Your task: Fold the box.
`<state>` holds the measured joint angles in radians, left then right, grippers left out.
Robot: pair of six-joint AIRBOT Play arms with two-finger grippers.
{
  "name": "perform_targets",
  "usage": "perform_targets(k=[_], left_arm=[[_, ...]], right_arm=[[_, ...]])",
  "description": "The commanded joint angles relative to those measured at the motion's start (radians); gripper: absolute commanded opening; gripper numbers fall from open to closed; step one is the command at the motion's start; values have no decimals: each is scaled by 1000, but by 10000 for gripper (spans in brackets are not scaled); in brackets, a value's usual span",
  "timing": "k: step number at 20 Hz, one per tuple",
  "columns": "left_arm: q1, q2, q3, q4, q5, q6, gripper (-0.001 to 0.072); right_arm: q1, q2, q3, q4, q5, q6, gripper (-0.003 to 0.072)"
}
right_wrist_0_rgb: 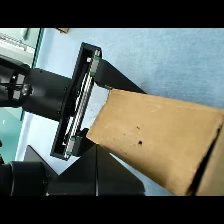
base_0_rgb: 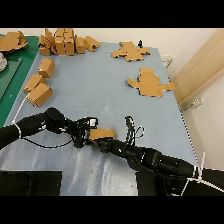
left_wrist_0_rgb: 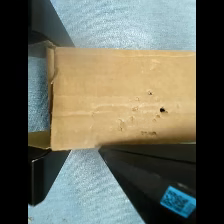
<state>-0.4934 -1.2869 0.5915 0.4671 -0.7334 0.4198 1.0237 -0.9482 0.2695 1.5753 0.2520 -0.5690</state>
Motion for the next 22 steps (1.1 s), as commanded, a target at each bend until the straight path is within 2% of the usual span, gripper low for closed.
perform_targets(k=[1,13,22], left_arm=[[0,0,0,0,0,0,380],[0,0,0,0,0,0,380],[0,0,0,0,0,0,380]], right_arm=[[0,0,1,3,-15,1,5],[-2,0,8,12,-21,1,4],[0,-91,8,11,-22,46,4]])
